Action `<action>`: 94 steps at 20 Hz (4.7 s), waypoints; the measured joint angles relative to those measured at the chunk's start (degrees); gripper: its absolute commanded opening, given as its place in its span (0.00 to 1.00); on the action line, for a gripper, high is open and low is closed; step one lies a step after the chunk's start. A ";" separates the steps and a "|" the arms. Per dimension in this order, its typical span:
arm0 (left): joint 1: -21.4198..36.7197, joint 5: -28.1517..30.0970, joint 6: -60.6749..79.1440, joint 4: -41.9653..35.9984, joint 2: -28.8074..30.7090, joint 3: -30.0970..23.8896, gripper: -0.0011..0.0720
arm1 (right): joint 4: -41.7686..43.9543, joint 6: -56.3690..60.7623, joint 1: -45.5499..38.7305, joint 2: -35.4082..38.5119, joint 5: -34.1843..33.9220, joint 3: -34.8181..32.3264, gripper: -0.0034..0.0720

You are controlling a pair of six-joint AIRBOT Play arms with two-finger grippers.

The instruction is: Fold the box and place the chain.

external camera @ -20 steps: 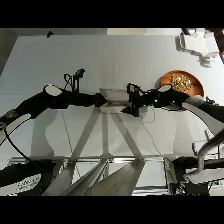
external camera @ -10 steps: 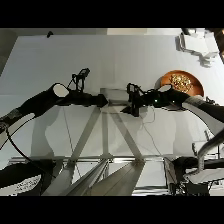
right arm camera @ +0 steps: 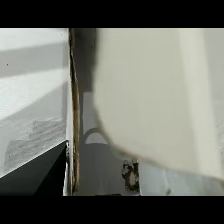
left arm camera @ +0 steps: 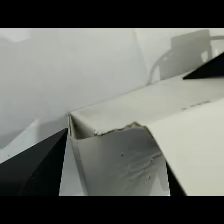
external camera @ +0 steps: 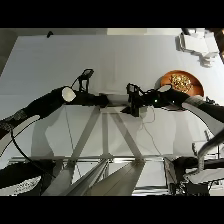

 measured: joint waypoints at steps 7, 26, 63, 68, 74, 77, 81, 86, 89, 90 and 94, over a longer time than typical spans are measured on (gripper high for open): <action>-1.79 -0.39 -9.07 9.64 -0.33 2.93 0.86 | 0.00 0.02 0.00 0.00 0.00 0.00 0.49; 0.31 -9.16 -7.41 11.58 2.49 3.32 0.97 | -0.04 0.02 -0.02 0.00 -0.02 0.00 0.49; -10.36 -23.02 -38.25 34.38 -11.17 18.78 0.62 | 0.00 0.04 -0.02 0.00 -0.02 0.00 0.49; -12.26 -24.04 -41.40 36.70 -11.93 19.76 0.38 | -0.02 0.04 -0.02 0.00 0.00 0.00 0.49; -13.16 -26.12 -44.48 36.92 -13.29 20.00 0.03 | -0.39 -0.09 -0.02 0.00 0.09 -0.04 0.49; -13.27 -26.32 -45.11 36.37 -13.60 20.06 0.03 | -0.26 -0.09 -0.02 0.00 0.07 -0.04 0.49; -13.25 -26.58 -45.59 35.87 -13.77 20.04 0.24 | -0.15 -0.04 -0.02 0.00 0.04 -0.04 0.49; -13.22 -27.08 -45.94 35.21 -12.41 19.98 0.91 | 0.00 0.09 0.02 0.00 0.07 -0.04 0.49; -13.18 -27.39 -44.85 35.10 -10.21 19.98 0.91 | 0.37 0.15 0.00 0.00 -0.20 0.00 0.49; -13.11 -27.61 -43.95 34.99 -9.25 19.98 0.91 | 0.37 0.17 0.00 0.00 -0.22 0.02 0.49; -11.47 -29.33 -39.12 33.75 -5.11 19.96 0.90 | 0.24 0.24 -0.02 0.00 -0.22 0.04 0.49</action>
